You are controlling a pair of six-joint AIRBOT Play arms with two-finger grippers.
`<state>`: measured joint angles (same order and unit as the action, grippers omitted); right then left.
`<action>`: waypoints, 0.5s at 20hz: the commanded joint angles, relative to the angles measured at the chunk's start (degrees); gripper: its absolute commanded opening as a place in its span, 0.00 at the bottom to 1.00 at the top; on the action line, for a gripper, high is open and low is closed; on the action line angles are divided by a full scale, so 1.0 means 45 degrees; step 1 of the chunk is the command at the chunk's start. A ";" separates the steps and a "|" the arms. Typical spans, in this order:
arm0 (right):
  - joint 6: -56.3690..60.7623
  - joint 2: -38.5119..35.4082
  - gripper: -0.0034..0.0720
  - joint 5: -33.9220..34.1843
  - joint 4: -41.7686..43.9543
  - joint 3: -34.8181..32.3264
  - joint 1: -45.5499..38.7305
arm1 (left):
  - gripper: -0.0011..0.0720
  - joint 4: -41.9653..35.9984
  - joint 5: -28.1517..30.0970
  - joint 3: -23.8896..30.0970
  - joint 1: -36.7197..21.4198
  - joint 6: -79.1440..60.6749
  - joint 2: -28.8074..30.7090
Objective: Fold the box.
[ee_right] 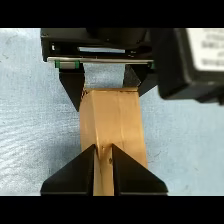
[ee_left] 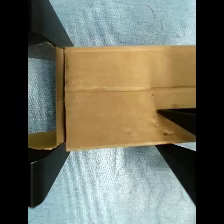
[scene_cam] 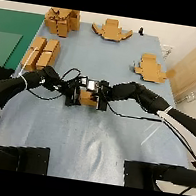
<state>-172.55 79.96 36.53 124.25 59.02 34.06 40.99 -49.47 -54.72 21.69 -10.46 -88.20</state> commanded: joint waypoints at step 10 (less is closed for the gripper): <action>0.0005 -0.0155 0.16 0.0393 0.0160 0.0068 0.0000 | 0.24 0.0039 -0.0087 -0.0010 -0.0005 -0.0039 0.0000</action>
<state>-172.55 78.61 37.71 124.68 59.31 34.00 41.15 -49.78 -54.72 21.69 -10.66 -88.20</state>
